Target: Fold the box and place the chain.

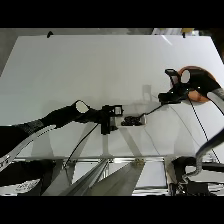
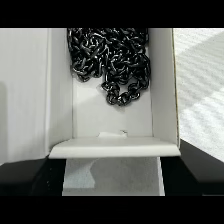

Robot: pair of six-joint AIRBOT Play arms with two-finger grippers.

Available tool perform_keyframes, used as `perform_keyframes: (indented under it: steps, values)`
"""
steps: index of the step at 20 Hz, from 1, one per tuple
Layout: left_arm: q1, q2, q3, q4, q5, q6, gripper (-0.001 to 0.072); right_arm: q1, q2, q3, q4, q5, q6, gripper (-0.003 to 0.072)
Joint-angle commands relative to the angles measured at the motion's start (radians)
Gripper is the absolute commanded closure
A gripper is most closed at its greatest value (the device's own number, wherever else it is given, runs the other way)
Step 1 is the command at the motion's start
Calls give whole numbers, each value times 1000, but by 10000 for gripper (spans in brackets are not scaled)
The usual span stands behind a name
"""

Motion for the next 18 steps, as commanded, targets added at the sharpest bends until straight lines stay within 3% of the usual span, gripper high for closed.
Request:
perform_keyframes:
  steps: [1,3,4,9,14,18]
  values:
    - [0,1,0,0,0,0,439,-1,-22,0,-2,15,2,374]
    - [0,1,0,0,0,0,439,1,-22,0,0,57,-4,615]
    - [0,1,0,0,0,0,439,4,-22,0,-2,87,-21,672]
    - [0,1,0,0,0,0,439,58,39,0,-28,217,-63,673]
    - [0,1,0,0,0,0,439,163,256,0,-13,240,-63,673]
    - [0,1,0,0,0,0,439,277,443,0,156,195,-53,674]
